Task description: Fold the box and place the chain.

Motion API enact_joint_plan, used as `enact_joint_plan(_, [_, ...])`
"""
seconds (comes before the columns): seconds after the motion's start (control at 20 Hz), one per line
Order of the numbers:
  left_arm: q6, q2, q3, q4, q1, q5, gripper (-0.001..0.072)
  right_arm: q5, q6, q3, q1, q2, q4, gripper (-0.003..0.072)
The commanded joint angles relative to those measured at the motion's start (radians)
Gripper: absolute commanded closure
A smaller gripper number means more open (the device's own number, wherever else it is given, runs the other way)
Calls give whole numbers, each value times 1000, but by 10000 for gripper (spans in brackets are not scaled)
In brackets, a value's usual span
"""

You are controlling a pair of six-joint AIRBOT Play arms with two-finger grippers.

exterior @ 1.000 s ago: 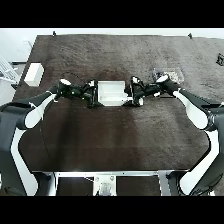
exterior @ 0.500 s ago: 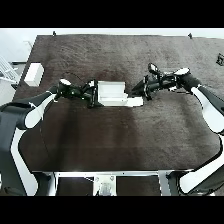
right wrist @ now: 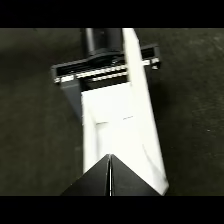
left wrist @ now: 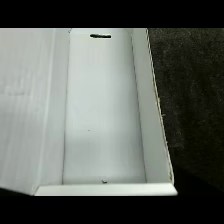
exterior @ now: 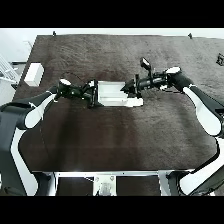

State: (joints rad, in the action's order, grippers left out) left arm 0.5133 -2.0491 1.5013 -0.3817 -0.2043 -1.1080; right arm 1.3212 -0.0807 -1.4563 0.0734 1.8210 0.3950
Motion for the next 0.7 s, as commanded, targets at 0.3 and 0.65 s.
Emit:
enact_joint_plan(0.3, [0, 0, 0, 0, 0, 0, 355, -112, 195, -202, 24, 137, 142, 678])
enact_joint_plan(0.65, [0, 0, 0, 0, 0, 0, 356, -131, 246, -248, 26, 200, 202, 677])
